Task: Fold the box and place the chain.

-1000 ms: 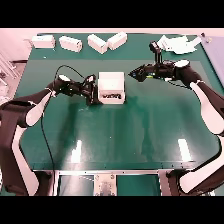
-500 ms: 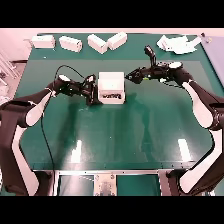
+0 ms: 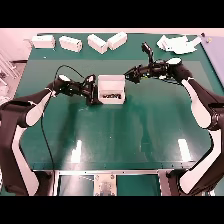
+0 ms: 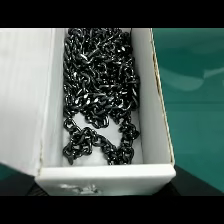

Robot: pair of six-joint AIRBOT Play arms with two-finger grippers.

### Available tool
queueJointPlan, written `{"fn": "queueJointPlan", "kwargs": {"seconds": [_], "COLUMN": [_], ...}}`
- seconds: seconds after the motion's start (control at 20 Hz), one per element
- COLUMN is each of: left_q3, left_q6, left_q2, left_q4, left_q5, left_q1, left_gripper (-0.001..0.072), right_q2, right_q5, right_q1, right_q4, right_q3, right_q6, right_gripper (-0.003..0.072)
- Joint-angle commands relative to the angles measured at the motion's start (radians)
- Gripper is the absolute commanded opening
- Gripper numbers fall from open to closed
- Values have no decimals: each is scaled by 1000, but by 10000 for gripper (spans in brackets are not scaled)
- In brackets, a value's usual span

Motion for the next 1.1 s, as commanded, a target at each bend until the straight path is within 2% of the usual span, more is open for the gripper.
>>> {"fn": "queueJointPlan", "kwargs": {"seconds": [0.0, 0.25, 0.35, 0.45, 0.65, 0.8, 1.05], "left_q3": [1, 1, 1, 1, 1, 1, 1], "left_q6": [0, 0, 0, 0, 0, 0, 0], "left_q2": [0, 0, 0, 0, 0, 0, 0], "left_q4": [0, 0, 0, 0, 0, 0, 0], "left_q5": [0, -1, 0, 0, 0, 0, 0], "left_q1": [0, 0, 0, 0, 0, 0, 0], "left_gripper": [471, 471, 470, 471, 470, 470, 471], "right_q2": [0, 0, 0, 0, 0, 0, 0], "right_q5": [129, 186, 185, 185, 185, 184, 133], "right_q1": [7, 63, 93, 114, 148, 171, 177], "right_q4": [-1, -129, -166, -168, -235, -301, -320], "right_q3": [42, 45, 46, 46, 46, 47, 51], "right_q6": [44, 72, 72, 72, 73, 76, 71], "right_gripper": [216, 228, 328, 343, 446, 449, 448]}}
